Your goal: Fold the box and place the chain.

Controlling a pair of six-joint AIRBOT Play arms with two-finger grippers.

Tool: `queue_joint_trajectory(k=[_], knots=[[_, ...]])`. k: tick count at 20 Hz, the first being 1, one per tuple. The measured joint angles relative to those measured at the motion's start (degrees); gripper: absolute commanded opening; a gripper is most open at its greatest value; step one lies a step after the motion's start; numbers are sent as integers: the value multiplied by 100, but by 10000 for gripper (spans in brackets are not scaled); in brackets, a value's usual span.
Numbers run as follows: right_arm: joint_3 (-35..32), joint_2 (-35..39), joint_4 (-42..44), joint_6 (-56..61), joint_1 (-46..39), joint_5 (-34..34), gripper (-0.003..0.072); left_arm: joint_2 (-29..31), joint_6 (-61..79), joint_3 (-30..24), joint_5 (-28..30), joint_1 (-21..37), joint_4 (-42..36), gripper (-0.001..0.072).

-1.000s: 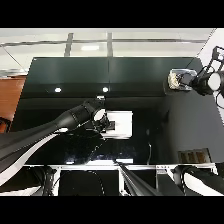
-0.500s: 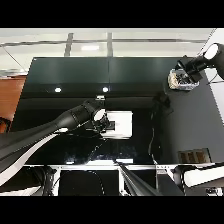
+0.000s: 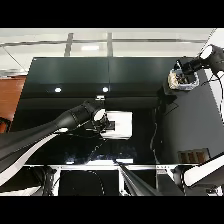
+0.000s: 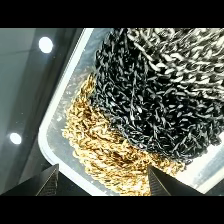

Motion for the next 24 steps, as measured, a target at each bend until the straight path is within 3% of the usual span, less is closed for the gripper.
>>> queue_joint_trajectory(k=[13, 16, 17, 24], knots=[[24, -229, 142, -201, -11, -79, 574, 0, 0, 0, 4, 0, 2, 31], [20, -260, 197, -407, -13, -66, 69, 0, 0, 0, 2, 0, 0, 31], [22, -260, 260, -575, -24, -92, 22, 0, 0, 0, 2, 0, 0, 31], [24, 79, 564, -2245, -243, 304, 20, 0, 0, 0, 2, 0, 2, 31]])
